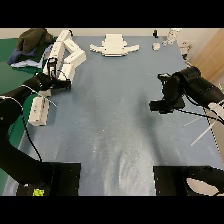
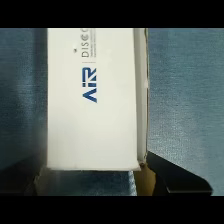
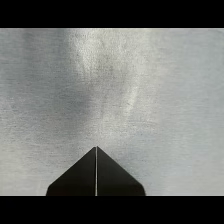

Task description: Fold the box.

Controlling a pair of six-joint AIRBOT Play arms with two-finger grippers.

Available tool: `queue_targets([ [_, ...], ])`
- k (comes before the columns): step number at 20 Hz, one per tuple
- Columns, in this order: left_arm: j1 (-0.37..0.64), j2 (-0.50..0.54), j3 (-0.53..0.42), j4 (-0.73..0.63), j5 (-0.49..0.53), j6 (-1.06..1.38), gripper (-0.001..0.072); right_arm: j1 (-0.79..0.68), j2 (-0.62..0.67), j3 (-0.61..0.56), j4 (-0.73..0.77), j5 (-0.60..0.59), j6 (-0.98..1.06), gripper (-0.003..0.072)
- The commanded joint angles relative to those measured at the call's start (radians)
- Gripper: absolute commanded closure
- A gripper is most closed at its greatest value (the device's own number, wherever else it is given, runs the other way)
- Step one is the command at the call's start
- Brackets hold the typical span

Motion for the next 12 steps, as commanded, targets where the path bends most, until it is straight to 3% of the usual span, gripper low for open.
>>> queue_targets([
  [1, 0.001, 0.002, 0.000, 0.000, -0.009, -0.003, 0.0016, 0.000, -0.001, 0.001, 0.000, 0.000, 0.000, 0.0680],
  [7, 0.017, 0.060, 0.001, 0.001, -0.058, -0.003, 0.0016, 0.000, 0.000, 0.001, 0.000, 0.000, 0.000, 0.0681],
  [12, 0.080, 0.188, 0.001, 0.002, -0.317, -0.003, 0.0016, 0.000, -0.001, 0.001, 0.000, 0.000, 0.000, 0.0681],
])
